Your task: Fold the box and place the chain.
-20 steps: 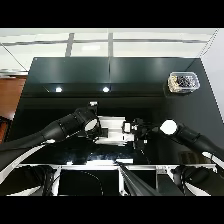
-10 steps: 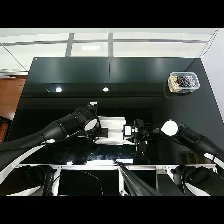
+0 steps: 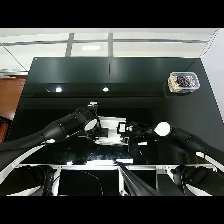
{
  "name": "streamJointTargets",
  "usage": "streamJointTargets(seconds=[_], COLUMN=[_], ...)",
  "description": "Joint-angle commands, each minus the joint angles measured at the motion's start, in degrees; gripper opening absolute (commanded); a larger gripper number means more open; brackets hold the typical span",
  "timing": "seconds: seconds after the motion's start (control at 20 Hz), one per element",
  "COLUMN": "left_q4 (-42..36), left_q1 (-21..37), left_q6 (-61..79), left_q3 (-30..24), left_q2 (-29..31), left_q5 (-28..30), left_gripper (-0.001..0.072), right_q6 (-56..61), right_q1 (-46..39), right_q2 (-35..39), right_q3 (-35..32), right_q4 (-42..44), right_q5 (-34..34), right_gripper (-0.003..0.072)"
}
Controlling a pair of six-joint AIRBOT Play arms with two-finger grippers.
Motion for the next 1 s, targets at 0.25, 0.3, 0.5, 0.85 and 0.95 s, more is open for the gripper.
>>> streamJointTargets(seconds=[0.25,0.3,0.5,0.85,0.95], left_q4=[-0.31,-0.31,-0.31,-0.74,-0.74], left_q1=[0.04,0.04,0.04,0.04,0.04], left_q6=[-0.09,-0.09,-0.09,-0.11,-0.11], left_q3=[0.04,0.04,0.04,0.07,0.04], left_q2=[0.0,0.0,0.0,0.0,0.0], left_q5=[1.11,1.11,1.09,0.85,0.87], left_gripper=[0.0027,0.0027,0.0027,0.0028,0.0028], right_q6=[10.25,11.1,12.22,38.36,48.46], right_q1=[0.98,0.98,0.98,-13.11,-23.5], right_q2=[-0.83,-0.83,-0.76,8.13,11.17], right_q3=[0.0,0.0,0.0,0.07,0.04], right_q4=[-3.54,-3.93,-3.91,-13.44,-15.96], right_q5=[-2.51,-2.51,-2.91,14.8,23.58], right_gripper=[0.0244,0.0397,0.0346,0.0012,0.0013])
